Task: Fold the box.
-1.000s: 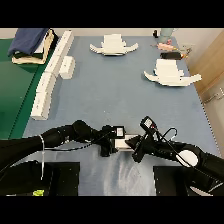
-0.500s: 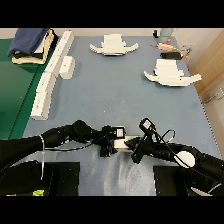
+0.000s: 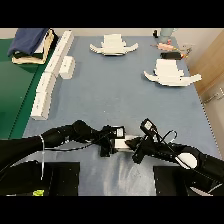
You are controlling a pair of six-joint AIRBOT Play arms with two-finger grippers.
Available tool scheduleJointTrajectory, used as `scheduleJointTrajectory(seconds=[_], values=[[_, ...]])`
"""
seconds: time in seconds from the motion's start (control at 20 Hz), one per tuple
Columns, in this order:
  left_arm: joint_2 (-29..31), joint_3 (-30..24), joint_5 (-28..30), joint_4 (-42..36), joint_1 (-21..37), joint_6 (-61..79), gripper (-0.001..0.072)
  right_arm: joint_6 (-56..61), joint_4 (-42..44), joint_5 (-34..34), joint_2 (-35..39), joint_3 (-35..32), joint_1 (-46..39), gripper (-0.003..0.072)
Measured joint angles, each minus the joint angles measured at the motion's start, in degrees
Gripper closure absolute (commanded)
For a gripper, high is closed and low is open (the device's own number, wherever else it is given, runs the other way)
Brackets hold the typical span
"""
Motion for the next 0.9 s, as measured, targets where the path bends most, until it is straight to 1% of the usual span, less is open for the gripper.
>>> scheduleJointTrajectory(seconds=[0.25, 0.45, 0.6, 0.7, 0.75, 0.9], values=[[0.02, 0.07, 0.07, -0.02, 0.0, -0.07, 0.0184, 0.0, -0.92, -2.58, 3.32, 1.07, -0.13, 0.0683], [0.02, 0.07, -0.04, 0.09, 0.0, -0.07, 0.0185, 0.0, -2.84, -3.98, 4.02, 1.4, -0.17, 0.0683], [0.04, 0.07, -0.07, 0.11, 0.0, -0.04, 0.0184, 0.28, -5.79, -4.11, 4.11, 2.19, -1.99, 0.0683], [0.02, 0.07, -0.07, 0.11, 0.0, -0.07, 0.0185, 2.93, -9.57, -1.73, 3.52, 3.93, -5.33, 0.0683], [0.02, 0.07, -0.09, 0.13, 0.0, -0.04, 0.0185, 5.46, -12.74, 0.83, 2.82, 5.49, -7.69, 0.0683], [0.02, 0.07, -0.09, 0.13, 0.0, -0.04, 0.0184, 14.99, -25.09, 11.96, -1.16, 12.44, -14.8, 0.0683]])
